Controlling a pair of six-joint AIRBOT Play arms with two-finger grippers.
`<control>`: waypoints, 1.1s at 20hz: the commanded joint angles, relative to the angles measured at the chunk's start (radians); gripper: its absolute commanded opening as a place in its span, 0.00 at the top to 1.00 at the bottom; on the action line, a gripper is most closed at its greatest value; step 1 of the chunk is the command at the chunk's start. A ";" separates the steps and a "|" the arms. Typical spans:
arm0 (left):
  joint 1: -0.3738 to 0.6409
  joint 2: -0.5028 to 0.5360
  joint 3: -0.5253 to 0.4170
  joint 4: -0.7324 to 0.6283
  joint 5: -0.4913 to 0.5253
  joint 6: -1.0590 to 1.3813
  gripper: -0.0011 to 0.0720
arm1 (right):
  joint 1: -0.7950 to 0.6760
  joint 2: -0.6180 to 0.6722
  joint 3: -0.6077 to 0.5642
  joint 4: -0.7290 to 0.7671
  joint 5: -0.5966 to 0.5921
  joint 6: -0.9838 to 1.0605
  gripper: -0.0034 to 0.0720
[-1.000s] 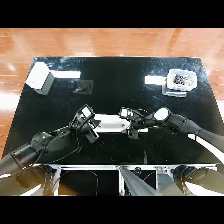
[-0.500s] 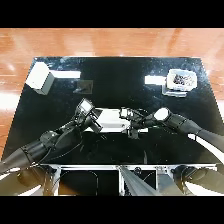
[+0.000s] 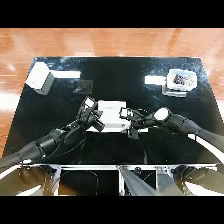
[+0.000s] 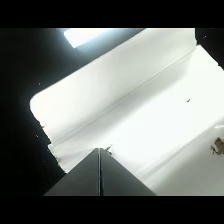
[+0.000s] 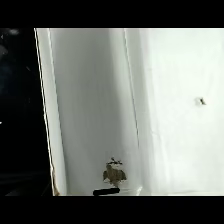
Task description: Fold the box and place the chain.
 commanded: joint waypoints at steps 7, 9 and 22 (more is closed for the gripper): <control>0.003 -0.042 0.063 0.000 0.172 -0.031 0.96 | 0.000 0.000 0.000 0.000 0.000 0.000 0.24; 0.013 -0.042 0.082 0.000 0.241 -0.031 0.96 | 0.000 0.000 0.000 0.000 0.000 0.000 0.24; 0.279 0.184 0.182 0.082 0.736 -0.020 0.96 | 0.000 0.000 0.000 0.000 0.000 0.000 0.24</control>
